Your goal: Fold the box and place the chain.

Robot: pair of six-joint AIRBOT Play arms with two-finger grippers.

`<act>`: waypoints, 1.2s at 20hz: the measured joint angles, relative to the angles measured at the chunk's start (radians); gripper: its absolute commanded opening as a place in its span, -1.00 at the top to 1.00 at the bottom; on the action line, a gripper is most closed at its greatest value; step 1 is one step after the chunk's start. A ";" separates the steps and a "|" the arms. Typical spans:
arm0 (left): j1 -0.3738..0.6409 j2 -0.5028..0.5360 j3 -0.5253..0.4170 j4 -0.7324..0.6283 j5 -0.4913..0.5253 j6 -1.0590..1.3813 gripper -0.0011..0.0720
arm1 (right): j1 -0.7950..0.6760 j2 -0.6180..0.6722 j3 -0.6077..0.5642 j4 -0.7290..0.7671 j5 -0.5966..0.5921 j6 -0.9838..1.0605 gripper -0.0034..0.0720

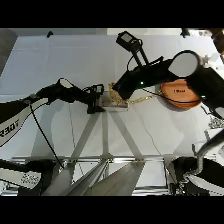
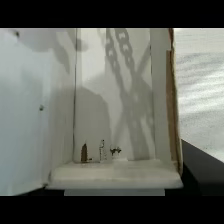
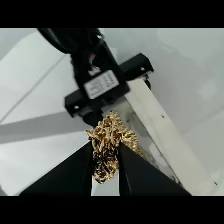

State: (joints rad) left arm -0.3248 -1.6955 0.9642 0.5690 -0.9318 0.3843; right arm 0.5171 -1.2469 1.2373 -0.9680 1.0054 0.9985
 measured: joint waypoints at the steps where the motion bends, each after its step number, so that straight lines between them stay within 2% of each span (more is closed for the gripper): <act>1: 0.000 0.000 0.000 0.000 0.000 0.000 0.54 | 0.000 -0.021 -0.001 -0.014 -0.002 0.015 0.89; 5: 0.000 0.000 0.000 0.000 0.000 0.000 0.54 | 0.000 -0.127 -0.005 -0.103 0.007 0.105 0.88; 6: 0.000 0.000 0.000 0.000 0.000 0.000 0.54 | 0.000 -0.150 -0.005 -0.121 0.017 0.120 0.81; 8: 0.000 0.000 0.000 0.000 0.000 0.000 0.54 | -0.002 -0.177 -0.005 -0.137 0.042 0.132 0.35; 11: 0.000 0.000 0.000 0.000 0.000 0.000 0.54 | -0.025 -0.182 -0.005 -0.130 0.087 0.083 0.30; 12: 0.000 0.000 0.000 0.000 0.000 0.000 0.54 | -0.038 -0.172 -0.005 -0.124 0.106 0.051 0.29; 14: 0.000 0.000 0.000 0.000 0.000 0.000 0.54 | -0.067 -0.143 -0.005 -0.117 0.142 -0.026 0.13; 16: 0.000 0.000 0.000 0.000 0.000 0.000 0.54 | -0.107 -0.111 -0.005 -0.114 0.175 -0.131 0.10; 18: 0.000 0.000 0.000 0.000 0.000 0.000 0.54 | -0.159 -0.093 -0.005 -0.111 0.204 -0.260 -0.18; 24: 0.000 0.000 0.000 0.000 0.000 0.000 0.54 | -0.315 -0.148 -0.005 -0.124 0.256 -0.648 -0.19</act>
State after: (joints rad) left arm -0.3248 -1.6955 0.9642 0.5694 -0.9318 0.3843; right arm 0.2016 -1.3949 1.2320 -1.0916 1.2610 0.3508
